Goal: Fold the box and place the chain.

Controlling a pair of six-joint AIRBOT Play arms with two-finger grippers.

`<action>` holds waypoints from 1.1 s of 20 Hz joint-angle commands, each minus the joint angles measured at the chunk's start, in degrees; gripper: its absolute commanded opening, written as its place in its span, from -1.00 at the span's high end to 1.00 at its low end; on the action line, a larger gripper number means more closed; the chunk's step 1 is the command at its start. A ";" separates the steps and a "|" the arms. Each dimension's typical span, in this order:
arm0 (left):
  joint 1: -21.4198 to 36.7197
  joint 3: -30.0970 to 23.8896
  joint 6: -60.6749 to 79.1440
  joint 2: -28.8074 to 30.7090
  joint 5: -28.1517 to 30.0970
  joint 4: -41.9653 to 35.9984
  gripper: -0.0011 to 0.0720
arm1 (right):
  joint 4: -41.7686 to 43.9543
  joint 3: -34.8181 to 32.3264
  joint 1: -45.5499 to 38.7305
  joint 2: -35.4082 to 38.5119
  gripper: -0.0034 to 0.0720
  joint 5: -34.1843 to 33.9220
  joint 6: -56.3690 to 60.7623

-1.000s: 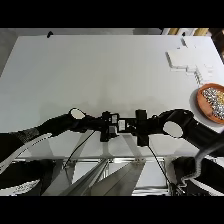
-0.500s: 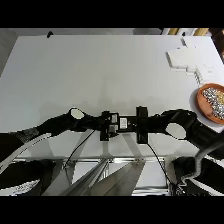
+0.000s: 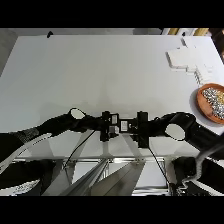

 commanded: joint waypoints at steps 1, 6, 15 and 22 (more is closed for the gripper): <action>0.00 -0.02 -0.17 0.04 0.15 -0.17 0.22 | 4.22 -0.13 0.02 0.11 -0.06 1.53 -0.22; 0.00 -0.02 -0.20 0.04 0.15 -0.17 0.22 | 6.08 0.31 0.00 3.23 -0.03 0.46 -0.24; 0.00 -0.02 -0.17 0.04 0.15 -0.17 0.22 | 1.75 0.26 0.02 -0.31 0.87 -2.27 4.98; 0.00 -0.02 -0.17 0.04 0.15 -0.17 0.22 | 2.47 -0.20 0.02 -0.81 0.87 0.72 5.01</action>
